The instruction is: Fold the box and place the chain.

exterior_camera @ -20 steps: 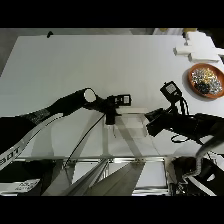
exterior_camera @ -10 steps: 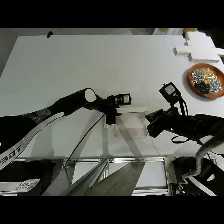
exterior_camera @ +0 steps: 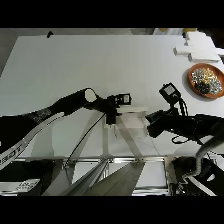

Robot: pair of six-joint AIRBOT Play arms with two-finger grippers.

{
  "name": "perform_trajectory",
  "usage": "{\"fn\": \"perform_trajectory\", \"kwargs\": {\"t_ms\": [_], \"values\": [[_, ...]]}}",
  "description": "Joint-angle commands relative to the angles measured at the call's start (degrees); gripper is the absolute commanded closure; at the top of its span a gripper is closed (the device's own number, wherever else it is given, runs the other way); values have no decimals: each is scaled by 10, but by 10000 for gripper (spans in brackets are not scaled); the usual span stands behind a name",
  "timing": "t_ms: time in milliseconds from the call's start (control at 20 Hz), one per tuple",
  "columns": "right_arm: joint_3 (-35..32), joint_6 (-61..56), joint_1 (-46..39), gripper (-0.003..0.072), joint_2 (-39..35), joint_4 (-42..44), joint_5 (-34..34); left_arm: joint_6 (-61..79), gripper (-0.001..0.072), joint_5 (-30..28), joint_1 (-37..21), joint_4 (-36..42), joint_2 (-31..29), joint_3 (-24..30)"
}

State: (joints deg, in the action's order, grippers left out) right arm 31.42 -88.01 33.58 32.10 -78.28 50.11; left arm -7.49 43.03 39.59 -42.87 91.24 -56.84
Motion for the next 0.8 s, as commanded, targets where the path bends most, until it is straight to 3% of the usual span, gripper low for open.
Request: {"fn": "perform_trajectory", "kwargs": {"t_ms": [0, 350, 750], "values": [[0, 0, 0, 668, 0, 0, 0, 0, 697, 0, 0, -1, 0, 0], [0, 76, 0, 668, 0, -2, 13, 0, 697, 1, 1, 0, 0, 0], [0, 273, 0, 666, 0, -2, 129, 0, 697, 1, 1, 0, 0, 0]]}}
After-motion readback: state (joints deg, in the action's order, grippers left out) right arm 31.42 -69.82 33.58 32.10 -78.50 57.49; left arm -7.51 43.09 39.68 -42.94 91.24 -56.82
